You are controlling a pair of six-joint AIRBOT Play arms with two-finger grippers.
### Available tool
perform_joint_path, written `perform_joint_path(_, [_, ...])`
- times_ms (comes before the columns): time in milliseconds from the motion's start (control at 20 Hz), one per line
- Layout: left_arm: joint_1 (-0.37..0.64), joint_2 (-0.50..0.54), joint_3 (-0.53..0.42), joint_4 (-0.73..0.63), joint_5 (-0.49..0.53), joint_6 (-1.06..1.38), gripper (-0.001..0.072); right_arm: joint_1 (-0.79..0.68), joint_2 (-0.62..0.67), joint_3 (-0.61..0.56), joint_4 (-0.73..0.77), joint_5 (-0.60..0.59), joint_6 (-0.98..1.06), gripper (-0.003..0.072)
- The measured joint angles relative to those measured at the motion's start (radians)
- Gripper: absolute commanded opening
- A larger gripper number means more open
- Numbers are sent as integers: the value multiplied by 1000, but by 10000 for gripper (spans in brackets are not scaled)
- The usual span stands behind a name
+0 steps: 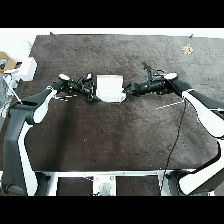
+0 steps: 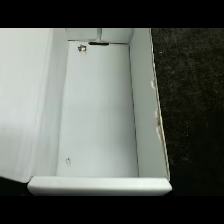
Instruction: Fold the box and place the chain.
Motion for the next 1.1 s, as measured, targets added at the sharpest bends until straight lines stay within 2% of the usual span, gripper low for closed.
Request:
perform_joint_path(400, [0,0,0,0,0,0,353,94,0,101,-267,-65,225,434])
perform_joint_path(850, [0,0,0,0,1,0,353,169,-7,122,-388,-160,370,434])
perform_joint_path(1100, [0,0,0,0,0,0,353,201,-18,138,-539,-174,504,434])
